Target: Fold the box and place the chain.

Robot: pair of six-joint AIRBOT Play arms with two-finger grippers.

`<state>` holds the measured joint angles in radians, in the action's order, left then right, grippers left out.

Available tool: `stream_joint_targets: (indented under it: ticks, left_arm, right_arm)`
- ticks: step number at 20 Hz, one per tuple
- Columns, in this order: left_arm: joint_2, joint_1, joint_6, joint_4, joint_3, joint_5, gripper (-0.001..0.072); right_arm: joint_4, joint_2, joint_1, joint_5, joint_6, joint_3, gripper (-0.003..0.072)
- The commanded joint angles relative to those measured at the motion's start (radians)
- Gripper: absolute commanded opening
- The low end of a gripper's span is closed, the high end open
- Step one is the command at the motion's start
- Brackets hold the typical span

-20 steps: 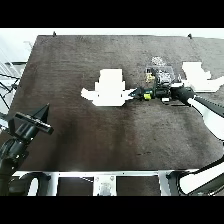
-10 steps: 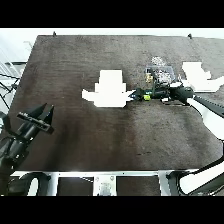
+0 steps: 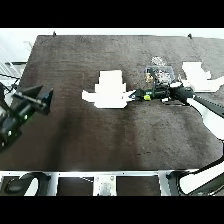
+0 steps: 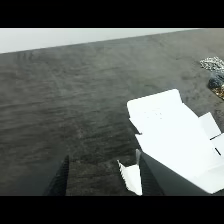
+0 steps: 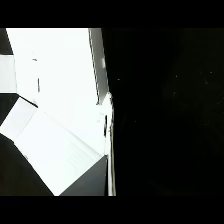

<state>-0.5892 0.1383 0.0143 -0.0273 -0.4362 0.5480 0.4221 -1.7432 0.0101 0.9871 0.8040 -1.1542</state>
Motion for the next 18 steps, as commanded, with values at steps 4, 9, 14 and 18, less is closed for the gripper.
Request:
stream_joint_targets:
  ticks: [4,9,14,18]
  left_arm:
    - [-0.552,0.000,0.219,-0.127,-0.399,0.289,0.0496]
    - [-0.907,-0.097,0.465,-0.395,-0.750,0.406,0.0496]
    - [-1.152,-0.197,0.624,-0.539,-1.072,0.475,0.0495]
    - [-1.294,-0.212,0.692,-0.587,-1.256,0.547,0.0496]
  right_arm:
    - [-0.004,0.002,0.005,-0.019,-0.072,0.007,0.0002]
    - [-0.049,0.092,0.065,-0.151,-0.111,0.100,0.0001]
    - [-0.083,0.098,0.097,-0.227,-0.107,0.140,0.0002]
    - [-0.098,0.098,0.109,-0.254,-0.132,0.150,0.0002]
